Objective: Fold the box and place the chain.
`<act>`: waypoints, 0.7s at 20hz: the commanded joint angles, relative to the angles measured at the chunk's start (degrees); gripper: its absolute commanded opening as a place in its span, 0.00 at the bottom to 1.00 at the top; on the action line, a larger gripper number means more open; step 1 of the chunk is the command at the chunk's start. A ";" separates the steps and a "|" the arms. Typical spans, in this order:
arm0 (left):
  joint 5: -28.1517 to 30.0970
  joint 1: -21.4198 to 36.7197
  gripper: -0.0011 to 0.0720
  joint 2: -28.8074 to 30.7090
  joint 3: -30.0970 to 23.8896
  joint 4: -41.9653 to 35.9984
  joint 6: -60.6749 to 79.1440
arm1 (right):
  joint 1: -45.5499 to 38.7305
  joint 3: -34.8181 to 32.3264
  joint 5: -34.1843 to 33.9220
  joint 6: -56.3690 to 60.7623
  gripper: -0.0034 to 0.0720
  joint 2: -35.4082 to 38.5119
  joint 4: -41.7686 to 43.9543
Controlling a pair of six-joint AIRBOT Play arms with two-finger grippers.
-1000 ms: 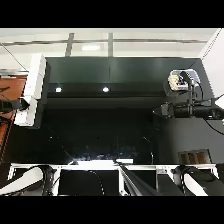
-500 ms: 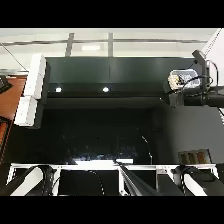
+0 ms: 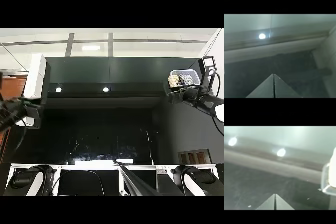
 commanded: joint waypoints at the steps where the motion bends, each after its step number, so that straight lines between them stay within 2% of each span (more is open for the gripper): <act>1: 4.26 -3.82 0.05 4.04 -5.73 3.87 -2.99 | 0.04 -3.13 -6.34 0.61 0.07 0.20 -1.03; 14: 5.07 -3.82 0.05 4.02 -5.73 3.63 -3.39 | 0.04 -3.13 -6.21 0.61 0.07 0.20 -1.03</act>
